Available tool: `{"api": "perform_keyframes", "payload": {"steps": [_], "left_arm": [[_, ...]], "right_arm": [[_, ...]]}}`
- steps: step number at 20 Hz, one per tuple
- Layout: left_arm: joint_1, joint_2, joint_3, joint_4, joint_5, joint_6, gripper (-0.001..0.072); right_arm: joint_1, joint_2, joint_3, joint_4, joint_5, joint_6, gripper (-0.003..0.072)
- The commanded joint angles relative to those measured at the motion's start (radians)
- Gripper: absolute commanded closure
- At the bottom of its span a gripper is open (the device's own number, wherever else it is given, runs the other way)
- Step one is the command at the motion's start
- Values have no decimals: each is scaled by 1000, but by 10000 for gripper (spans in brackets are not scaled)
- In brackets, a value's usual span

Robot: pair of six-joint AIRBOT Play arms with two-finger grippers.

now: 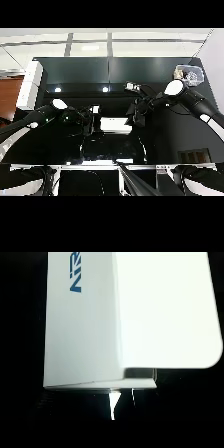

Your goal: Fold the box and place the chain.

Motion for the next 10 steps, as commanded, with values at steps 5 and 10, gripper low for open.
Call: {"api": "perform_keyframes", "payload": {"steps": [5,10], "left_arm": [[-1,-1,0,0,0,0,354],[-1,-1,0,0,0,0,354]], "right_arm": [[40,-1,1,-32,-35,-20,100],[40,-1,1,-60,-25,-16,344]]}}
